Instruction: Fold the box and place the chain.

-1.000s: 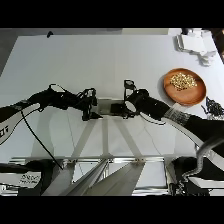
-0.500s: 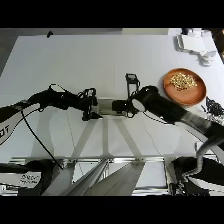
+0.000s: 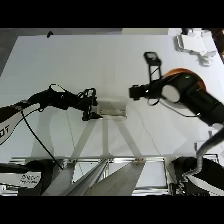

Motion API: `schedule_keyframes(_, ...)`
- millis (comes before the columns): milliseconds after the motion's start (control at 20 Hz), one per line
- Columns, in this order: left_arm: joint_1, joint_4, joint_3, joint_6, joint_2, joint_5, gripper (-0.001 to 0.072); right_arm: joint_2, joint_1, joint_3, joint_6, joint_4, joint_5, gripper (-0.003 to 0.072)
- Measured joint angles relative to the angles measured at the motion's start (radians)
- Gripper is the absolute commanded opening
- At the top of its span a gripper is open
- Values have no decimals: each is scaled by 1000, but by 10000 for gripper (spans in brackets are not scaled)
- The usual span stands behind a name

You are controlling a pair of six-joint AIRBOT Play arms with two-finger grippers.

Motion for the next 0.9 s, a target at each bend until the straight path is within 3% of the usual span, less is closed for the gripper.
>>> schedule_keyframes(500,0,0,0,0,0,0,375,-23,-533,0,-256,-77,-58,495)
schedule_keyframes(550,0,0,0,0,0,0,375,-45,-584,0,-281,-69,-64,554)
schedule_keyframes(750,0,0,0,0,0,0,375,-168,-722,24,-409,26,-111,619)
schedule_keyframes(800,0,0,0,0,0,0,375,-206,-740,42,-439,43,-118,684)
schedule_keyframes(900,0,0,0,0,0,0,375,-285,-762,90,-486,67,-134,685)
